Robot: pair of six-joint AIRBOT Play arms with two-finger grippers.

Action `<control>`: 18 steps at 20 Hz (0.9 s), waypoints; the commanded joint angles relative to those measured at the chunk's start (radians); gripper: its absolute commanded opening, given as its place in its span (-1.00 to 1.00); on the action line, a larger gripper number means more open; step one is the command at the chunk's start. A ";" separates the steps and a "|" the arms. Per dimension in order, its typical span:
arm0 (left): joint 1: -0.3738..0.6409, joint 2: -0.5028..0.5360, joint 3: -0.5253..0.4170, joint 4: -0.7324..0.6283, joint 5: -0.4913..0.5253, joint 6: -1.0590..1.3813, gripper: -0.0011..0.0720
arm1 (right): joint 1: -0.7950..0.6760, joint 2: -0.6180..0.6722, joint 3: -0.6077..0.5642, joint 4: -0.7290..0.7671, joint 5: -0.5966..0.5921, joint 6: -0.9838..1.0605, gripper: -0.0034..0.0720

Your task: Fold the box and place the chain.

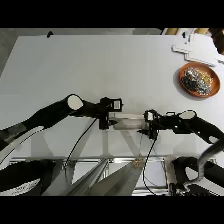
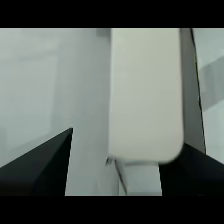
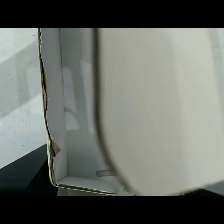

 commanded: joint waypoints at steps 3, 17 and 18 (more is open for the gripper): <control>0.025 0.184 0.001 0.367 -0.144 -0.518 -0.15 | 0.000 0.001 0.000 -0.001 0.004 -0.001 0.18; -0.265 0.066 0.124 0.353 0.166 -0.758 -0.96 | 0.000 0.001 0.000 -0.001 0.004 -0.001 0.18; -0.251 0.016 0.164 0.353 0.166 -0.758 -0.96 | 0.000 0.001 0.000 -0.001 0.004 -0.001 0.18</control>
